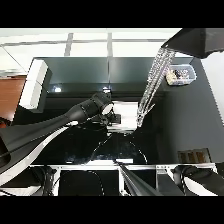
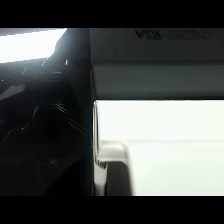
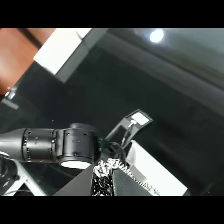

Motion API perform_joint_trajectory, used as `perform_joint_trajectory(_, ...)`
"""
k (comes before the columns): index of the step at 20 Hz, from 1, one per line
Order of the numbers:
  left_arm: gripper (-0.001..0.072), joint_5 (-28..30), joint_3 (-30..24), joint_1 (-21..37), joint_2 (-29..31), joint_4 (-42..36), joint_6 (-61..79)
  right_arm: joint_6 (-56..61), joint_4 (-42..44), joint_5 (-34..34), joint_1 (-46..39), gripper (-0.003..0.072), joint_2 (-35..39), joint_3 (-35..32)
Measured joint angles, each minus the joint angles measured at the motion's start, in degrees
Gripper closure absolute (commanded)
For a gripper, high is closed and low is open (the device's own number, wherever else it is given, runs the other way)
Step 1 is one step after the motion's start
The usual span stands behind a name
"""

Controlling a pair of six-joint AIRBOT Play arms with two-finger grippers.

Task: Fold the box and place the chain.

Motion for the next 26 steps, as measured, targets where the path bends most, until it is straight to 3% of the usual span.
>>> perform_joint_trajectory(4, 0.0681, 0.0, 0.0, 0.0, 0.0, 0.0, 0.0, 0.0, 0.5, -0.7, 1.9, 0.0668, -0.8, -2.6)
perform_joint_trajectory(10, 0.0681, 0.0, 0.0, 0.0, 0.0, 0.0, 0.0, -0.2, 0.5, -1.3, 3.2, 0.0668, -1.0, -11.8)
perform_joint_trajectory(15, 0.0681, 0.0, 0.0, 0.0, 0.0, 0.0, 0.0, -0.7, -0.5, -3.6, 3.5, 0.0668, -1.1, -24.9)
perform_joint_trajectory(21, 0.0681, 0.0, 0.0, 0.0, 0.0, 0.0, 0.0, -0.8, 3.8, -16.9, 4.2, 0.0665, -1.1, -43.2)
perform_joint_trajectory(22, 0.068, 0.0, 0.0, 0.0, 0.0, 0.0, 0.0, -0.9, 4.1, -18.6, 4.6, 0.0612, -1.1, -45.9)
perform_joint_trajectory(23, 0.0681, 0.0, 0.0, 0.0, 0.0, 0.0, 0.0, -0.8, 4.5, -20.2, 5.0, 0.0301, -1.1, -48.5)
perform_joint_trajectory(24, 0.0681, 0.0, 0.0, 0.0, 0.0, 0.0, 0.0, -0.9, 4.6, -21.4, 5.2, 0.0188, -1.1, -50.4)
perform_joint_trajectory(26, 0.0681, -0.1, 0.0, 0.0, 0.0, 0.0, 0.0, -1.1, 3.9, -22.4, 4.5, 0.0188, -0.7, -53.0)
